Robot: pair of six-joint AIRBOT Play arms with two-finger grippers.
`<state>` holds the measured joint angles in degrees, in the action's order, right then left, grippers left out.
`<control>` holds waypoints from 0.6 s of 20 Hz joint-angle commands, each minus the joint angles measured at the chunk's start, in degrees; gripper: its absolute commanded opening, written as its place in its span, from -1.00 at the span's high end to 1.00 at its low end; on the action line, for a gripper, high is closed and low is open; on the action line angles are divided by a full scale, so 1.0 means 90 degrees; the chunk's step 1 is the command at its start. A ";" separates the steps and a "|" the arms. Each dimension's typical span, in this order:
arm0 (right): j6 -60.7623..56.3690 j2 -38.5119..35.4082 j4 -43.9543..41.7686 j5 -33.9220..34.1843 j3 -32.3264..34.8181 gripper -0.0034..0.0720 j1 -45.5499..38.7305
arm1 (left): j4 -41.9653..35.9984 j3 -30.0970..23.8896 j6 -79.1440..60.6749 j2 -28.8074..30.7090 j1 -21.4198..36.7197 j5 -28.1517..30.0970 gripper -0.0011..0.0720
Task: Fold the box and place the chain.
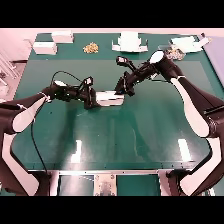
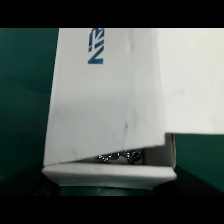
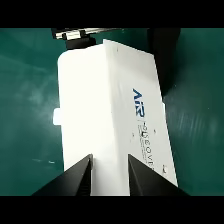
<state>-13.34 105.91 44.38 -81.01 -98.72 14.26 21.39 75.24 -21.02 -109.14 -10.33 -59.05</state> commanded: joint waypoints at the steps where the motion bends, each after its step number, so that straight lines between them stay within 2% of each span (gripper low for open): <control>1: 0.0430 -0.0369 -0.0219 0.0537 0.0646 0.20 -0.0051 | 0.0000 -0.0002 -0.0002 0.0002 0.0002 0.0000 -0.49; 3: 0.0947 -0.0423 -0.0503 0.1035 0.0991 0.09 -0.0049 | 0.0000 -0.0002 -0.0002 0.0002 0.0002 0.0000 -0.49; 8: 0.1523 -0.0403 -0.0835 0.1326 0.1178 0.08 -0.0007 | 0.0000 -0.0002 -0.0002 0.0002 0.0002 -0.0005 -0.49; 9: 0.1564 -0.0401 -0.0843 0.1387 0.1178 -0.01 -0.0007 | 0.0000 -0.0002 -0.0002 0.0002 0.0002 -0.0002 -0.49; 12: 0.1751 -0.0401 -0.0916 0.1248 0.1241 -0.06 0.0007 | 0.0000 -0.0002 -0.0002 0.0002 0.0002 0.0000 -0.49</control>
<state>-0.34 102.35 37.23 -69.80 -88.27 14.17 21.39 75.24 -21.02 -109.14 -10.33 -59.05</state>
